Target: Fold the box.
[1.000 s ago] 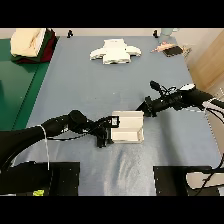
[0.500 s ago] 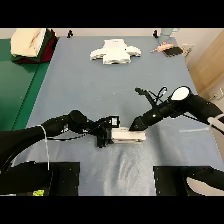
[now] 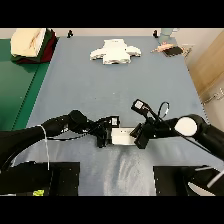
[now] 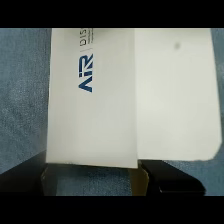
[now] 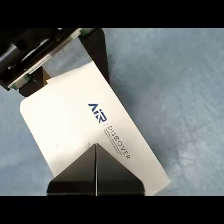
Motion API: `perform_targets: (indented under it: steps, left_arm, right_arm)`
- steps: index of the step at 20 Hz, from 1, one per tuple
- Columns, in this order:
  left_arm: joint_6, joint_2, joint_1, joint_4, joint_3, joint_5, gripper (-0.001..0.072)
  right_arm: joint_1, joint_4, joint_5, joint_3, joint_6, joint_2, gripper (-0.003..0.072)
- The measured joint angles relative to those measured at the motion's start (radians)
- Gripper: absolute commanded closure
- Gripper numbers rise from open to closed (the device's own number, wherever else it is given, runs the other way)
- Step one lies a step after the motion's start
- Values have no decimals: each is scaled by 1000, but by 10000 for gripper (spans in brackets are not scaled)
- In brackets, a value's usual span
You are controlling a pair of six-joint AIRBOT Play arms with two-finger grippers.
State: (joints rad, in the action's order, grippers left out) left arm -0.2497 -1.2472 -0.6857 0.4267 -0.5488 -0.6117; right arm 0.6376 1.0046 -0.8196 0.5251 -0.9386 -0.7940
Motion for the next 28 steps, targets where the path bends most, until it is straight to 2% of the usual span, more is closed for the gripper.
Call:
perform_targets:
  steps: [2, 3, 7, 8, 21, 28]
  left_arm:
    - [0, 0, 0, 0, 0, 0, 174]
    - [0, 0, 0, 0, 0, 0, 174]
    - [0, 0, 0, 0, 0, 0, 174]
    - [0, 0, 0, 0, 0, 0, 174]
    - [0, 0, 0, 0, 0, 0, 174]
    - [2, 0, 0, -1, 0, 3, 174]
  right_arm:
    - [68, 46, 85, -52, -2, 59, 680]
    - [97, 71, 118, -72, -3, 80, 624]
    - [163, 165, 209, -115, 5, 120, 245]
    - [172, 181, 222, -120, 19, 124, 200]
    - [211, 253, 240, -131, 204, 89, 198]
    - [213, 359, 271, -90, 246, 83, 198]
